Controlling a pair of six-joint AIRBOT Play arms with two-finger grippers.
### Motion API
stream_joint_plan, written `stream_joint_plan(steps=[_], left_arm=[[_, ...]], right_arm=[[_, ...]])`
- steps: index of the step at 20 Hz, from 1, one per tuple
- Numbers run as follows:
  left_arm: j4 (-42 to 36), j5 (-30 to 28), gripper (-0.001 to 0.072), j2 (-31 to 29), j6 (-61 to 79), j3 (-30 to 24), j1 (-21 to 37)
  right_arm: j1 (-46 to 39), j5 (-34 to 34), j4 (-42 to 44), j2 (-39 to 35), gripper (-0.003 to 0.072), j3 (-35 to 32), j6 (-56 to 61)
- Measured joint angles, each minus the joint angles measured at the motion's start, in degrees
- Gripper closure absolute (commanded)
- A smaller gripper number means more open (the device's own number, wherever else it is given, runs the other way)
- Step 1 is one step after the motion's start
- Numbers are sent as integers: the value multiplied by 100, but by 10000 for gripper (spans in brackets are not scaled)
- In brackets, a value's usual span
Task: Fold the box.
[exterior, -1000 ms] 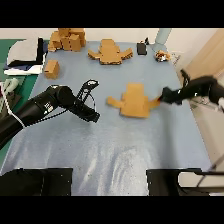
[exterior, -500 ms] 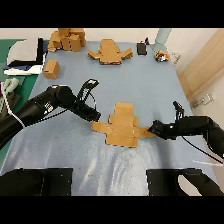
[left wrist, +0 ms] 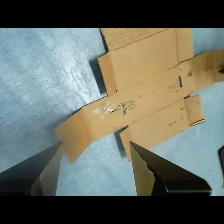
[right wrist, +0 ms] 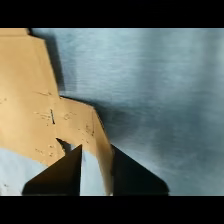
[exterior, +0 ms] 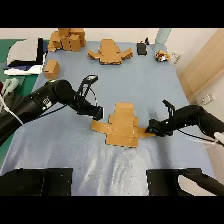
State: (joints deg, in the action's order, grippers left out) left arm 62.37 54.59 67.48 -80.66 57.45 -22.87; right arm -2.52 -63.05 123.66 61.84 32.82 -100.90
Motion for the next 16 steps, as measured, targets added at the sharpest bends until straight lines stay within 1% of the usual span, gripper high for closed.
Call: stream_joint_plan(steps=[1,4,6,7,9,11,14,16], left_arm=[[-42,87,77,9,-42,90,44],[-468,481,77,181,-66,356,413],[-1121,791,76,407,214,444,796],[-1589,949,76,553,474,472,1023],[-2457,1263,76,850,1036,505,1436],[-3053,1480,76,1141,1469,518,1762],[-3508,1543,76,1589,1947,525,2020],[-3674,1436,77,1919,2164,525,2052]], right_arm=[[4,-61,111,190,681,76,-208],[31,-31,341,494,684,216,-780],[70,125,535,496,684,251,-1185],[120,164,603,422,685,245,-1392],[284,308,721,142,684,129,-1727],[503,518,785,-245,684,-83,-1954],[822,817,807,-778,684,-382,-2138],[977,931,802,-999,685,-492,-2199]])
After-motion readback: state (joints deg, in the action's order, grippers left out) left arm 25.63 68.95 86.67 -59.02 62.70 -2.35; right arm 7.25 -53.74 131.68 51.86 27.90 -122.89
